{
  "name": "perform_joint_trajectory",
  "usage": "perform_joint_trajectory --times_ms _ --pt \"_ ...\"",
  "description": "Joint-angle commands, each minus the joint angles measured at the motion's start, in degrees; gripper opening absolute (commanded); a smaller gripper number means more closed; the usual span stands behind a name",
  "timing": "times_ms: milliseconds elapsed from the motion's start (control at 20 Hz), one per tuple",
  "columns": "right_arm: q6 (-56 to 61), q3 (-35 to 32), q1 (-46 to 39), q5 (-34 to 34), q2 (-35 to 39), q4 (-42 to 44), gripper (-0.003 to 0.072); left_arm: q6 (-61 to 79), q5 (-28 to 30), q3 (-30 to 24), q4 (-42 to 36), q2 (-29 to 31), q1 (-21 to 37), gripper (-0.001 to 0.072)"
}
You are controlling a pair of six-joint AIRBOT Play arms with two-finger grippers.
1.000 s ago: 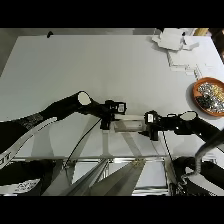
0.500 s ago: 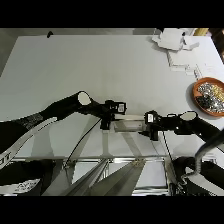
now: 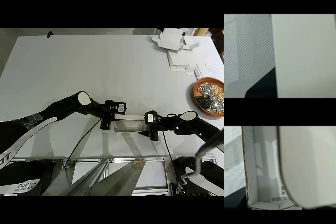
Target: Fold the box and place the chain.
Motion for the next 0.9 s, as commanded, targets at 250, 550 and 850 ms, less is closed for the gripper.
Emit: perform_joint_trajectory --times_ms 250,550,850 --pt "0.02 -0.02 0.07 0.07 -0.02 0.02 0.0474 0.00 0.00 0.07 0.00 0.02 0.02 0.0014" --pt "0.02 -0.02 0.07 0.04 -0.02 0.02 0.0474 0.00 0.02 0.04 0.02 0.02 0.04 0.0016" --pt "0.00 -0.02 0.07 0.07 -0.02 0.02 0.0474 -0.26 -0.07 0.04 1.14 2.27 0.42 0.0424"
